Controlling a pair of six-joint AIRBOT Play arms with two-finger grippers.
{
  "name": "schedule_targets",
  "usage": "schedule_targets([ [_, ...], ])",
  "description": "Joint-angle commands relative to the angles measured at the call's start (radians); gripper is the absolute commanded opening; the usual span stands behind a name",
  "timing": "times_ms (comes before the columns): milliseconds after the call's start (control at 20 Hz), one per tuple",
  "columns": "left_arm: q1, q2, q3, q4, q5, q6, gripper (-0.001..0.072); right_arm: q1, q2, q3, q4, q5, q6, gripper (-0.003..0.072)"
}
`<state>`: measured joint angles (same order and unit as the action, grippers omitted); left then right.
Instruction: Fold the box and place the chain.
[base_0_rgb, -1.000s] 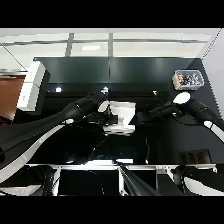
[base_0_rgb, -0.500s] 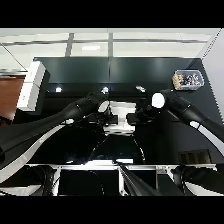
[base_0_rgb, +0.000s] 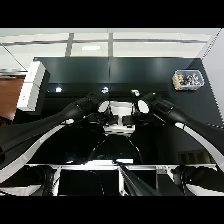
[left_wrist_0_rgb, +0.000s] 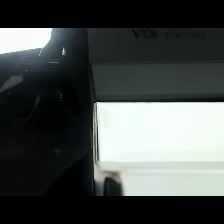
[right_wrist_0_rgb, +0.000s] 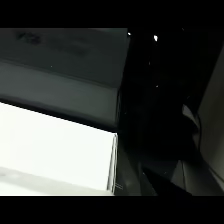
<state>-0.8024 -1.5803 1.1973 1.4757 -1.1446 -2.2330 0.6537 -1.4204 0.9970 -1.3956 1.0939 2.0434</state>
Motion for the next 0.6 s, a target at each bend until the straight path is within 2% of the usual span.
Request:
schedule_targets([
  [0,0.001,-0.001,0.0,0.001,0.0,0.0,0.0031,0.009,-0.013,0.002,-0.016,0.007,0.044,0.0261],
  [50,0.001,-0.001,0.0,0.001,0.0,0.0,0.003,0.01,-0.013,0.002,-0.015,0.006,0.048,0.0191],
  [100,0.001,-0.001,0.0,0.001,-0.001,0.0,0.003,0.01,-0.013,0.002,-0.013,0.006,0.055,0.016],
  [150,0.001,-0.001,0.0,0.001,-0.001,0.0,0.003,0.01,-0.013,0.002,-0.012,0.005,0.055,0.0063],
  [200,0.001,-0.001,0.0,0.001,0.0,0.0,0.003,0.01,-0.013,0.002,-0.01,0.003,0.055,0.0059],
  [250,0.001,-0.001,0.0,0.001,-0.001,0.0,0.003,0.01,-0.013,0.002,-0.008,0.003,0.056,0.002],
  [500,0.001,-0.001,0.0,0.001,0.0,0.0,0.003,0.007,-0.012,0.005,-0.002,0.012,0.054,0.0021],
  [550,0.001,-0.001,0.0,0.001,0.0,0.0,0.003,0.007,-0.012,0.012,-0.001,0.013,0.055,0.0057],
])
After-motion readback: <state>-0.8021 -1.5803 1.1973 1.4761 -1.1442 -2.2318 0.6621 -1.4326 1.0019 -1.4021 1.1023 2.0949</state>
